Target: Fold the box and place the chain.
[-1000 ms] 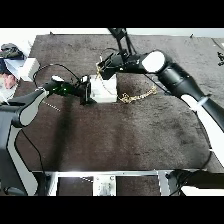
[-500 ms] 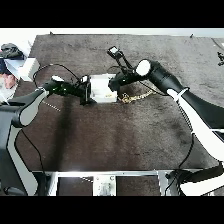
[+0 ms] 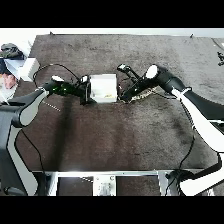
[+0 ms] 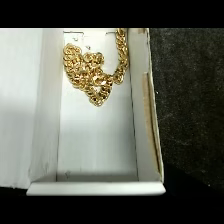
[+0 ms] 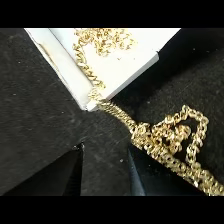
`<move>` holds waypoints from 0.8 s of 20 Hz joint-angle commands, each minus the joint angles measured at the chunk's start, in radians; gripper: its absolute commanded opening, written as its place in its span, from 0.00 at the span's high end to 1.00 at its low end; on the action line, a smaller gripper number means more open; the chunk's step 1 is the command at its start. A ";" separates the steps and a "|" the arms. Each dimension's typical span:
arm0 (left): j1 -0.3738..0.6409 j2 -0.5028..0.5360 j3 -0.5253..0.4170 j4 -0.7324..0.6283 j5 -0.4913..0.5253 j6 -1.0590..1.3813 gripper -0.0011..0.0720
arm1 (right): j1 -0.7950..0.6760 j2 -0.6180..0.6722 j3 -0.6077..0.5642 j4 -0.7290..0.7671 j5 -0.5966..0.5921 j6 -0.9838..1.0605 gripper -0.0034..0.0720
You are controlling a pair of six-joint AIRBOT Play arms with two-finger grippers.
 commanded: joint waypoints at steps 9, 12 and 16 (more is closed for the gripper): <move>0.001 0.000 0.000 0.000 0.000 0.000 0.43 | 0.013 -0.098 -0.016 0.051 -0.155 -0.174 0.65; 0.001 0.000 0.001 0.000 0.000 0.000 0.43 | 0.016 -0.098 -0.016 0.028 -0.200 -0.174 0.73; 0.001 0.000 0.000 0.000 0.000 0.000 0.43 | 0.016 -0.061 -0.016 -0.006 -0.111 -0.173 0.97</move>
